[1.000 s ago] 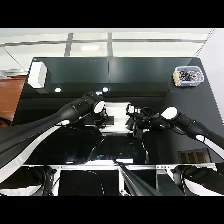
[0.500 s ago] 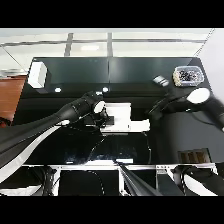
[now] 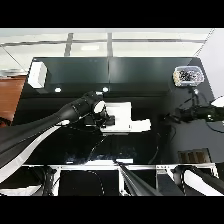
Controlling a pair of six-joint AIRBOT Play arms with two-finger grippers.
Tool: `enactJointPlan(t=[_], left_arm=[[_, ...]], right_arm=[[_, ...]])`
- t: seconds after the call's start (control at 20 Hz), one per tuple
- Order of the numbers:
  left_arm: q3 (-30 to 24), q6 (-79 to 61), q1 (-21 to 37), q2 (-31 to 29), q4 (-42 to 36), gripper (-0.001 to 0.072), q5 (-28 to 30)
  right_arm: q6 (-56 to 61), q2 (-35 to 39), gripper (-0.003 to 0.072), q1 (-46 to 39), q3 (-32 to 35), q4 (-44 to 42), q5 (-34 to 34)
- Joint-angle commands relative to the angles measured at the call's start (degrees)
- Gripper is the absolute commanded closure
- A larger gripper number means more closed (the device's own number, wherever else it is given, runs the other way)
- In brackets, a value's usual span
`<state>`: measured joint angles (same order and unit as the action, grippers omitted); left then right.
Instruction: Fold the box and place the chain.
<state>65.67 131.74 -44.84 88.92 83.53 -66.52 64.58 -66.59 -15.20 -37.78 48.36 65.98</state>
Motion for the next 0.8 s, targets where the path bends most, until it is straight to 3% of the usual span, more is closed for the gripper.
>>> enactJointPlan(t=[0.0,0.25,0.45,0.75], left_arm=[[0.0,0.0,0.0,0.0,0.0,0.0681,0.0],[0.0,0.0,0.0,0.0,0.0,0.0681,-0.2],[0.0,-0.1,0.0,0.0,0.0,0.0681,-0.2],[0.0,-1.1,0.0,0.0,-0.1,0.0681,-0.5]], right_arm=[[-1.2,-4.5,0.0675,7.0,1.7,-3.3,1.9],[-2.8,-8.2,0.0671,18.1,1.7,-5.6,-1.3],[-16.0,-8.5,0.0669,18.4,1.6,-17.5,3.9],[-16.0,-8.5,0.0667,18.2,1.6,-18.1,3.9]])
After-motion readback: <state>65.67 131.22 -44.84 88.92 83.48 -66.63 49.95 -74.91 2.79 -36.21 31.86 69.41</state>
